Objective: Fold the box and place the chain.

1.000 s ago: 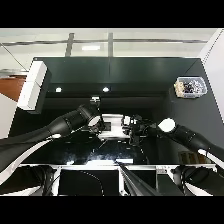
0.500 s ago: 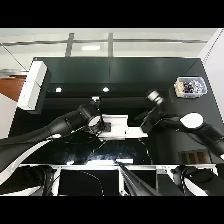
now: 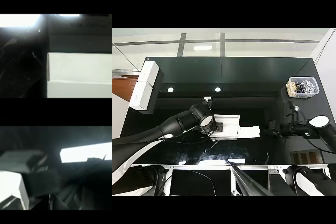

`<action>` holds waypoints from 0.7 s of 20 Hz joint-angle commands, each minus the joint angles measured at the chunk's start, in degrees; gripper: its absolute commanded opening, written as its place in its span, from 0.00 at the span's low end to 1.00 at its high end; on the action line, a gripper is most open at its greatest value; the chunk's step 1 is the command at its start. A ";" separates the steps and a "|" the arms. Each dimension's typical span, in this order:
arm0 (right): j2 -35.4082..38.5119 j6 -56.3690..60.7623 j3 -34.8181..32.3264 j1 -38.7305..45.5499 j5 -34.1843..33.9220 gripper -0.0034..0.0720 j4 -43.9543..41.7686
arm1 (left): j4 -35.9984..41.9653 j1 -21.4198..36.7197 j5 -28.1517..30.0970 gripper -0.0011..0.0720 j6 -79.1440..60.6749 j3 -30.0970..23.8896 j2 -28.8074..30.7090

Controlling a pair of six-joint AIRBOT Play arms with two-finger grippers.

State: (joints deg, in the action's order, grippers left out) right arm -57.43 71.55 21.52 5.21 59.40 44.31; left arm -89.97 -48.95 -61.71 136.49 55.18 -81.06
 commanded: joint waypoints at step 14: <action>-11.89 -7.89 13.75 -18.84 6.56 0.85 -13.64 | 0.02 0.07 0.09 0.05 0.02 -0.02 -0.02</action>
State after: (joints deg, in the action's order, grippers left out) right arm -69.19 63.02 32.95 -10.48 65.98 30.57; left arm -89.95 -48.95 -61.56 136.53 55.18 -81.06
